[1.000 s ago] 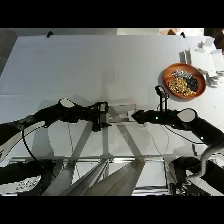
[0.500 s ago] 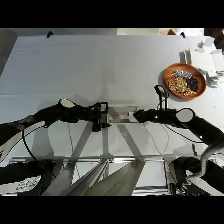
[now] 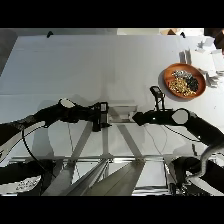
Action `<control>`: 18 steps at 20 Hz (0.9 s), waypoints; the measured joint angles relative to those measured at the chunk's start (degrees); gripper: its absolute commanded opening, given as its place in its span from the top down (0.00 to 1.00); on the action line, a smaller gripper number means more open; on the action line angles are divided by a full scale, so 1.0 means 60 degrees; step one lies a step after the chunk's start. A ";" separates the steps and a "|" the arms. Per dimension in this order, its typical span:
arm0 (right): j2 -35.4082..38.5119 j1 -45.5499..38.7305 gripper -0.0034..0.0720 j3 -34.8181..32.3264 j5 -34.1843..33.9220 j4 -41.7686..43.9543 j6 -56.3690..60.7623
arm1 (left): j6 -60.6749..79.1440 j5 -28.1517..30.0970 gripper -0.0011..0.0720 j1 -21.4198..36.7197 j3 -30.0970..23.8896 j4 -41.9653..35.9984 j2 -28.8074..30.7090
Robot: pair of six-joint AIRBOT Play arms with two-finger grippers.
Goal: Fold the box and place the chain.
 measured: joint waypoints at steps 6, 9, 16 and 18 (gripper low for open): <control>-0.0029 0.0051 0.29 0.0361 0.0259 -0.1086 0.1421 | -0.0018 0.0029 0.69 0.0007 0.0004 -0.0004 0.0000; -0.0087 0.0299 0.29 0.0696 0.0535 -0.1384 0.1625 | 0.0000 0.0015 0.69 0.0007 0.0004 0.0018 0.0000; -0.0623 0.1395 0.29 0.0994 0.0565 -0.2149 0.1883 | 0.0036 -0.0004 0.69 0.0007 0.0004 0.0033 0.0000; -0.0678 0.1596 0.29 0.1162 0.0561 -0.2718 0.2437 | 0.0011 0.0004 0.69 0.0007 0.0000 0.0018 0.0000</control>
